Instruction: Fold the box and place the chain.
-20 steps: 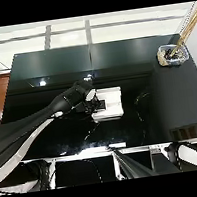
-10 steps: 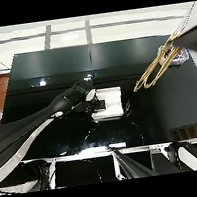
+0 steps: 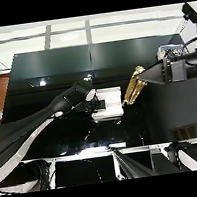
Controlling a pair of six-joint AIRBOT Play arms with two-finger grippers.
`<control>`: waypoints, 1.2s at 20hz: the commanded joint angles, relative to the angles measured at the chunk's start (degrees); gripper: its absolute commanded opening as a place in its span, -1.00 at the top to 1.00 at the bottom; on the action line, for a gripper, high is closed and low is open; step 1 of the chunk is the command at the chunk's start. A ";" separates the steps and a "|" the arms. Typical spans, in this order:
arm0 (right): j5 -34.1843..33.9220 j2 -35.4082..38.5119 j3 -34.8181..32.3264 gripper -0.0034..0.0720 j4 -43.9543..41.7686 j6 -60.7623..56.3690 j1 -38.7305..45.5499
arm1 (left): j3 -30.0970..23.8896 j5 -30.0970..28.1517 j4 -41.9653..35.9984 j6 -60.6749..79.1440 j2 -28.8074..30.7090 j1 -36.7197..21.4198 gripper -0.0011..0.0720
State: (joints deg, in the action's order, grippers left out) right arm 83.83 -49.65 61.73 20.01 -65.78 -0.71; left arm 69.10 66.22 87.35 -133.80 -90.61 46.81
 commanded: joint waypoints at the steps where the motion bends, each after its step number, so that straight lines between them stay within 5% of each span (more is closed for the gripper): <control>1: -7.08 0.07 -0.83 0.89 -1.36 0.04 -5.11 | 0.02 0.04 0.02 0.02 0.02 -0.02 0.90; 8: -21.44 0.02 -11.39 0.88 12.26 -8.07 -14.03 | 0.02 0.02 0.02 0.02 0.02 -0.04 0.90; 13: -25.66 -1.01 -18.14 0.88 15.67 -10.80 -16.24 | 0.02 0.04 0.02 0.02 0.02 -0.02 0.90; 23: -32.76 -7.87 -20.09 0.86 16.79 -11.89 -21.92 | 0.02 0.04 0.02 0.02 0.02 -0.04 0.90; 24: -33.14 -7.89 -20.09 0.70 16.90 -11.91 -21.92 | 0.02 0.02 0.02 0.02 0.02 -0.02 0.90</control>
State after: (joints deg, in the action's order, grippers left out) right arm 52.21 -56.62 41.82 36.53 -77.47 -22.04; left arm 69.10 66.28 87.35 -133.78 -90.61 46.81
